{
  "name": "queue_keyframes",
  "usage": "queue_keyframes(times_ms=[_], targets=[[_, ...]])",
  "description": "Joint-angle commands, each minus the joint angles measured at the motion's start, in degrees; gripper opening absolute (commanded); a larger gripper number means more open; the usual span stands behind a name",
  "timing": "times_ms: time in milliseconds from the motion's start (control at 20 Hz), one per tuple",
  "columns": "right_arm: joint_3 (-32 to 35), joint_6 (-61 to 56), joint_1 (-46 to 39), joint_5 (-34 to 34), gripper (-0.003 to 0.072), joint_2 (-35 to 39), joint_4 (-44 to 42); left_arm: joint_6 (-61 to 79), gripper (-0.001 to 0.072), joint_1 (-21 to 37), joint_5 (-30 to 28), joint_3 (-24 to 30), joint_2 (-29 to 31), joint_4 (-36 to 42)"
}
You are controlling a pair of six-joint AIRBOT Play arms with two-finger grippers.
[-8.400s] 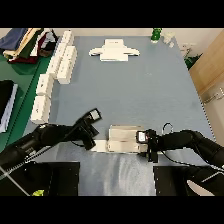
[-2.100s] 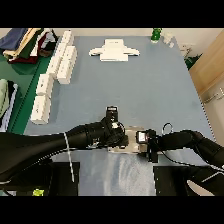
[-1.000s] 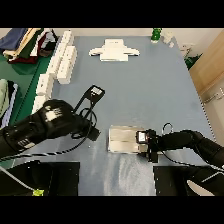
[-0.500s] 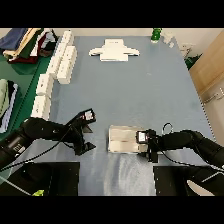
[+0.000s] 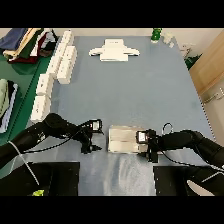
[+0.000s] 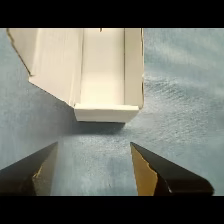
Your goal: Fold the box.
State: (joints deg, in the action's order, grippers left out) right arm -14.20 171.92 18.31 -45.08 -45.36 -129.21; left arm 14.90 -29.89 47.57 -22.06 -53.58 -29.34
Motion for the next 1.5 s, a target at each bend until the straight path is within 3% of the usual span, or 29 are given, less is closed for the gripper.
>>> queue_keyframes(times_ms=[0, 200, 700, 950, 1450], targets=[[-0.02, 0.00, 0.02, 0.02, 0.0511, 0.02, 0.00, 8.55, 0.0699, -2.38, -1.09, -0.13, -2.86, 2.86], [-0.02, 0.00, 0.02, 0.02, 0.0511, 0.02, 0.00, 8.44, 0.0699, -5.14, -1.11, -0.13, -2.89, 5.79], [-0.02, 0.00, 0.02, 0.02, 0.0512, 0.02, 0.00, 6.05, 0.0699, -5.14, -1.18, 0.00, -4.24, 5.77], [-0.02, 0.00, 0.02, 0.02, 0.0512, 0.02, 0.00, 4.59, 0.0700, -5.14, -6.10, -0.02, -6.29, 6.67], [-0.02, 0.00, 0.02, 0.00, 0.0511, 0.02, 0.00, 4.76, 0.0699, -9.79, -7.19, -0.02, -8.37, 9.84]])
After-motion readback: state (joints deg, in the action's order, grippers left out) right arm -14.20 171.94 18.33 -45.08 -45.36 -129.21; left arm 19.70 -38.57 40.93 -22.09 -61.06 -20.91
